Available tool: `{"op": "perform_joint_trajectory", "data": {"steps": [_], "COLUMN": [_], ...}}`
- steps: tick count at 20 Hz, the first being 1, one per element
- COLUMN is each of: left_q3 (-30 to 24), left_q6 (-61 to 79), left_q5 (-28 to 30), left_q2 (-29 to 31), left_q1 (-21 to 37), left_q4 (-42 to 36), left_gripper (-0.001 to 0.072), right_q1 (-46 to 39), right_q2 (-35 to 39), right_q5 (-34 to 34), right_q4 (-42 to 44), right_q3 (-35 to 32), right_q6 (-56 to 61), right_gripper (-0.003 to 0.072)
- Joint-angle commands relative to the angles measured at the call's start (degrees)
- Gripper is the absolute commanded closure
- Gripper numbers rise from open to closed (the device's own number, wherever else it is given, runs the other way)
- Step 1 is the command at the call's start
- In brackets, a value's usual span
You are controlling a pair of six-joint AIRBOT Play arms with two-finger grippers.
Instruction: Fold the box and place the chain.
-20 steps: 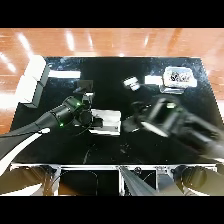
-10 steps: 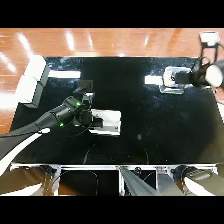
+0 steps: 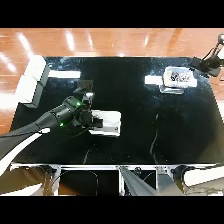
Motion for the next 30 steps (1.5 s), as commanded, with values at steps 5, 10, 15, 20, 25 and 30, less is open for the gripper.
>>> {"op": "perform_joint_trajectory", "data": {"steps": [5, 10, 15, 20, 25, 30], "left_q3": [0.02, 0.02, 0.02, 0.02, 0.02, 0.02], "left_q6": [0.0, 0.0, 0.0, 0.0, 0.0, 0.0], "left_q5": [0.52, 0.52, 0.52, 0.52, 0.55, 0.55], "left_q2": [0.0, 0.0, 0.0, 0.0, 0.0, 0.0], "left_q1": [-0.02, -0.02, -0.02, 0.0, -0.02, -0.02], "left_q4": [0.11, 0.11, 0.09, -0.46, -1.16, -1.11], "left_gripper": [0.0678, 0.0678, 0.0678, 0.0679, 0.0678, 0.0679], "right_q1": [-1.22, -1.29, -1.18, -1.18, -1.18, -1.18], "right_q2": [-12.0, -13.9, -14.86, -15.15, -14.95, -10.78], "right_q5": [1.79, 1.36, -0.87, -1.55, -1.05, 1.03], "right_q4": [3.17, 2.34, 2.47, 2.47, 2.6, 2.58], "right_q3": [8.96, 8.96, 8.96, 8.96, 8.96, 8.96], "right_q6": [-0.61, -0.66, -0.87, -0.87, -1.03, -3.17], "right_gripper": [0.0095, 0.0094, 0.0095, 0.0245, 0.0614, 0.0652]}}
